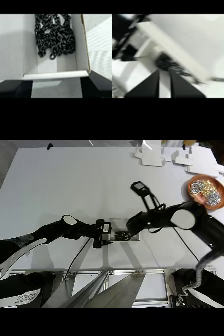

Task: Fold the box and place the chain.

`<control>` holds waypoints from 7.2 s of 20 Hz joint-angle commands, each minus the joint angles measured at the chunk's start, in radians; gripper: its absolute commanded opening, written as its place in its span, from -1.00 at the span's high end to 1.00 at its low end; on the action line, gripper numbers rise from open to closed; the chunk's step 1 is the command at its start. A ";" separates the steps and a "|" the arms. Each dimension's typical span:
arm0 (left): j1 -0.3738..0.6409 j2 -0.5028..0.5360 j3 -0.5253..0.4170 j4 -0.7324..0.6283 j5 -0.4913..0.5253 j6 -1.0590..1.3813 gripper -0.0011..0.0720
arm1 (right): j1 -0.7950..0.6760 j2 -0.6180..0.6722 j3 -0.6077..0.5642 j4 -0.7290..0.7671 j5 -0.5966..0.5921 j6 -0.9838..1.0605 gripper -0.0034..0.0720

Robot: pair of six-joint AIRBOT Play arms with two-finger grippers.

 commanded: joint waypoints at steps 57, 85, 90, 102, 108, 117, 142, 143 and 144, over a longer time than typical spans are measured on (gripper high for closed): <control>-0.001 0.001 0.000 0.000 0.000 0.000 0.40 | 0.230 0.256 -0.082 -0.070 -0.121 0.177 0.88; -0.001 0.001 0.000 0.000 0.000 0.000 0.40 | -0.378 -0.007 -0.044 -0.270 -0.063 0.068 0.88; -0.001 0.001 0.000 0.000 0.000 0.000 0.40 | -0.405 -0.158 -0.045 -0.277 -0.059 0.067 0.17; -0.001 0.001 0.000 0.000 0.000 0.000 0.40 | -0.405 -0.325 -0.045 -0.278 -0.042 0.071 0.12; -0.001 0.001 0.000 0.000 0.000 0.000 0.40 | -0.405 -0.354 -0.045 -0.290 -0.047 0.098 0.12; -0.001 0.001 0.000 0.000 0.000 0.000 0.40 | -0.404 -0.386 -0.045 -0.288 -0.058 0.097 0.76; -0.001 0.001 0.000 0.000 0.000 0.000 0.40 | -0.187 0.447 -0.045 0.096 0.161 -0.045 0.88; -0.001 0.001 0.000 0.000 0.000 0.000 0.40 | -0.187 0.451 -0.045 0.150 0.166 -0.066 0.88; -0.001 0.001 0.000 0.000 0.000 0.000 0.40 | -0.187 0.451 -0.045 0.193 0.169 -0.086 0.88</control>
